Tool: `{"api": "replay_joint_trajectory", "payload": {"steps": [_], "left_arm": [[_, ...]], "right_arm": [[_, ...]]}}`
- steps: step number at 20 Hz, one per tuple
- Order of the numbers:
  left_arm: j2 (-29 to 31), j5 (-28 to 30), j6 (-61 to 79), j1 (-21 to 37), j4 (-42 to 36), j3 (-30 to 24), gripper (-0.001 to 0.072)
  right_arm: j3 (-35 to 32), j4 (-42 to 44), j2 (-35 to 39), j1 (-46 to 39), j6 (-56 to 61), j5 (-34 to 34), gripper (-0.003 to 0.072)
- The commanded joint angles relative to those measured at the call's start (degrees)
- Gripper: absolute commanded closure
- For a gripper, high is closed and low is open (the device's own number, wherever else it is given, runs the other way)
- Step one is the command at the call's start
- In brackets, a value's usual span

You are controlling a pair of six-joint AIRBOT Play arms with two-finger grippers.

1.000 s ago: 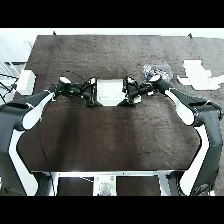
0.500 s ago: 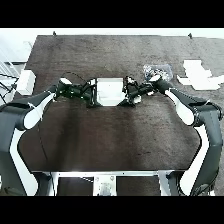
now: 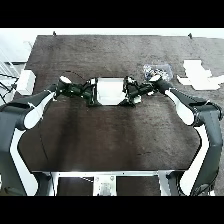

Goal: Fold the box and place the chain.

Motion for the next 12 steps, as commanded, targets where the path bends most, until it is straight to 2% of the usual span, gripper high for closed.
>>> {"api": "replay_joint_trajectory", "payload": {"steps": [1,6,8,11,12], "left_arm": [[0.0,-0.9,-0.3,0.0,0.3,0.4,0.0018],[-0.1,-0.9,-0.3,0.0,0.2,0.4,0.002],[-0.4,-0.9,-0.3,0.0,0.3,0.4,0.007],[-0.5,-0.8,-0.3,0.0,0.3,0.3,0.0085],[-0.5,-0.9,-0.3,0.0,0.3,0.3,0.0236]], "right_arm": [[0.0,0.0,0.0,0.0,0.0,0.0,0.01],[0.0,0.0,0.0,0.0,0.0,0.0,0.01],[0.0,0.0,0.0,0.0,0.0,0.0,0.01],[0.0,0.0,0.0,0.0,0.0,0.0,0.01],[0.0,0.0,0.0,0.0,0.0,0.0,0.01]]}}
